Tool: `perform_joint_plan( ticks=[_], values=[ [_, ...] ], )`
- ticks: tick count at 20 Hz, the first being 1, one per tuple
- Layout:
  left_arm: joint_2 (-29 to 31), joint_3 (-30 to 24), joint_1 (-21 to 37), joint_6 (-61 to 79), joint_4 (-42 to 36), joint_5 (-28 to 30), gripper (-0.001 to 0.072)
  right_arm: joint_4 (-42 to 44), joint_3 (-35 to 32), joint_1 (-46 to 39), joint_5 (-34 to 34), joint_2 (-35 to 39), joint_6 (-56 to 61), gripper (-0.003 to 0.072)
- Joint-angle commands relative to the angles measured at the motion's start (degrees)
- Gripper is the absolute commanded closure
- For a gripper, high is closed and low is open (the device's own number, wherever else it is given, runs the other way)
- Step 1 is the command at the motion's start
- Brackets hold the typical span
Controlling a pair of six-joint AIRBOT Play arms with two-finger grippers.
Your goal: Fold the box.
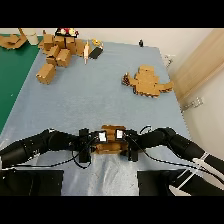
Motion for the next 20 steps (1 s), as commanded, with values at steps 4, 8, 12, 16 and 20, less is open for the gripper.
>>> perform_joint_plan(
  ticks=[4, 8, 12, 16, 20],
  values=[
    [-0.11, 0.07, -0.04, 4.46, -0.68, 0.61, 0.07, 0.04, 0.0, 0.0, 0.02, -0.04, 0.02, 0.0242],
    [-0.11, 0.07, -0.07, 4.48, -1.97, 0.57, 0.0699, 0.04, 0.0, 0.0, 0.02, -0.04, 0.02, 0.0243],
    [-0.11, 0.07, -2.25, 4.48, -2.58, 0.07, 0.0699, 0.02, 0.0, 0.0, 0.02, -0.04, 0.0, 0.0242],
    [-0.11, 0.07, -3.91, 4.96, -2.58, 1.51, 0.0699, 0.02, 0.0, 0.0, 0.02, -0.04, 0.0, 0.0243],
    [-0.11, 0.07, -3.96, 5.95, -2.6, 2.58, 0.07, 0.02, 0.0, 0.0, 0.02, -0.04, 0.02, 0.0243]
  ],
)
